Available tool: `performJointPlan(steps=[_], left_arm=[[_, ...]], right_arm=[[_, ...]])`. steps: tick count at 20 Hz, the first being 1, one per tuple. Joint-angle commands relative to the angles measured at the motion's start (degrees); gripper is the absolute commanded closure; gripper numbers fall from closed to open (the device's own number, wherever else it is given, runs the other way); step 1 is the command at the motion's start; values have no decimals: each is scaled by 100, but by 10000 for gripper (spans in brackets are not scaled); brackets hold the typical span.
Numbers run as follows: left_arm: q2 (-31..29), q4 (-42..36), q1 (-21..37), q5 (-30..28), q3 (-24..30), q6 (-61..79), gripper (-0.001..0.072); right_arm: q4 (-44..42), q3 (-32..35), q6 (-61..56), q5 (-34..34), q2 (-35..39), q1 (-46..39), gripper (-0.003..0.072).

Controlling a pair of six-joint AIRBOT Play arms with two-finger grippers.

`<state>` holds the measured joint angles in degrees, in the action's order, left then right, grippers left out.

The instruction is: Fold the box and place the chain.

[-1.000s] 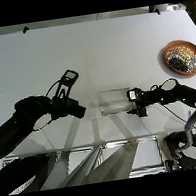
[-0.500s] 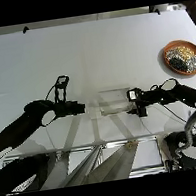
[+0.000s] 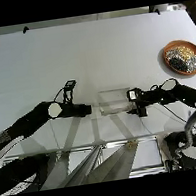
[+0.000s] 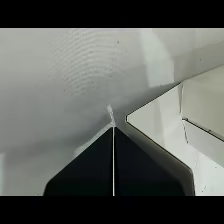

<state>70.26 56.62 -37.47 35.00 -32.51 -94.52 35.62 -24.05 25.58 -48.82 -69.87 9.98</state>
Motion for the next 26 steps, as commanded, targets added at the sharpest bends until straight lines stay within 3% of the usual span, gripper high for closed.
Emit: performJointPlan(steps=[1, 9, 16, 17, 19, 26], left_arm=[[90, -319, 7, 168, 4, 236, 704], [85, -2389, 7, 153, 2, 2026, 703], [-361, -2529, 7, -81, 0, 2142, 697], [-424, -2529, 7, -74, 0, 2142, 674], [-442, -2531, 4, -13, 0, 2138, 490], [-433, -2629, -17, 142, 0, 2129, 475]], right_arm=[[0, -4, -2, -2, -2, 2, 279], [0, -4, -2, -2, -2, 2, 279], [0, -4, -2, -2, -2, 2, 279], [0, -4, -2, -2, -2, 2, 279], [0, -4, -2, -2, -2, 2, 279], [0, -4, -2, -2, -2, 2, 279]])
